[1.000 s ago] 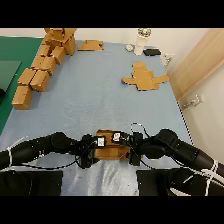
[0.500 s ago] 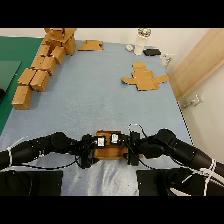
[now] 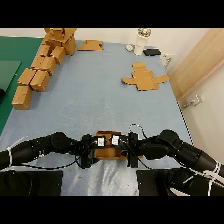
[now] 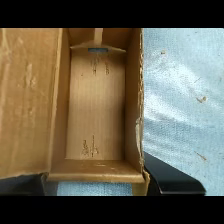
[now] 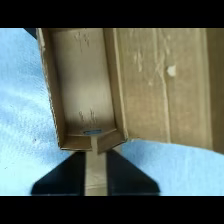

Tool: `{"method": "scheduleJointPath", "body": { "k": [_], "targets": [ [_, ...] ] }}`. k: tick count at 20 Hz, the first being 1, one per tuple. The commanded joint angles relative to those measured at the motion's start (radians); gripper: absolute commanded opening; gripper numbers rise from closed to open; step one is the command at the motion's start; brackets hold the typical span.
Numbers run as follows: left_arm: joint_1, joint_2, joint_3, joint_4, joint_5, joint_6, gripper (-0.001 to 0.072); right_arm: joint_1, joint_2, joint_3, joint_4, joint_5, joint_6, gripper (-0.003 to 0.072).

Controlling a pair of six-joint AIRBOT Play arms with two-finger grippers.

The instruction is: Fold the box.

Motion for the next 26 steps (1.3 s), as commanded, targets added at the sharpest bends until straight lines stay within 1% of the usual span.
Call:
{"method": "scheduleJointPath", "body": {
  "k": [1, 2, 3, 9, 10, 11, 12, 13, 15, 23, 24, 26],
  "targets": [
    [0.0, 0.0, 0.0, 0.0, 0.0, 0.0, 0.0479, 0.0, 0.002, 0.0, 0.019, 0.033, -0.035, 0.0142],
    [0.0, 0.0, 0.0, 0.0, 0.0, 0.0, 0.0479, 0.0, 0.002, 0.0, 0.021, 0.042, -0.035, 0.0067],
    [0.0, 0.0, 0.0, 0.0, 0.0, 0.0, 0.0479, 0.0, 0.002, 0.0, 0.027, 0.05, -0.035, 0.0042],
    [0.0, 0.0, 0.0, 0.0, 0.0, 0.0, 0.0479, 0.0, 0.002, 0.0, 0.072, 0.075, -0.035, 0.0046],
    [0.0, 0.0, 0.0, 0.0, 0.0, 0.0, 0.0479, 0.0, 0.001, 0.0, 0.085, 0.08, -0.035, 0.0063],
    [0.0, 0.0, 0.0, 0.0, 0.0, 0.0, 0.048, 0.0, -0.005, 0.0, 0.095, 0.084, -0.035, 0.0192],
    [0.0, 0.0, 0.0, 0.0, 0.0, 0.0, 0.0479, 0.0, -0.018, 0.0, 0.104, 0.088, -0.035, 0.0357],
    [0.0, 0.0, 0.0, 0.0, 0.0, 0.0, 0.0479, 0.0, -0.035, 0.0, 0.109, 0.088, -0.035, 0.0413],
    [0.0, 0.0, 0.0, 0.0, 0.0, 0.0, 0.0479, 0.0, -0.063, 0.0, 0.113, 0.088, -0.035, 0.0413],
    [0.0, 0.0, 0.0, 0.0, 0.0, 0.0, 0.048, 0.0, -0.064, 0.001, 0.106, 0.083, -0.032, 0.0414],
    [0.0, 0.0, 0.0, 0.0, 0.0, 0.0, 0.0479, -0.001, -0.063, 0.003, 0.087, 0.071, -0.013, 0.0414],
    [0.0, 0.0, 0.0, 0.0, 0.0, 0.0, 0.0479, -0.001, -0.056, 0.029, -0.003, -0.025, 0.107, 0.0412]
  ]
}}
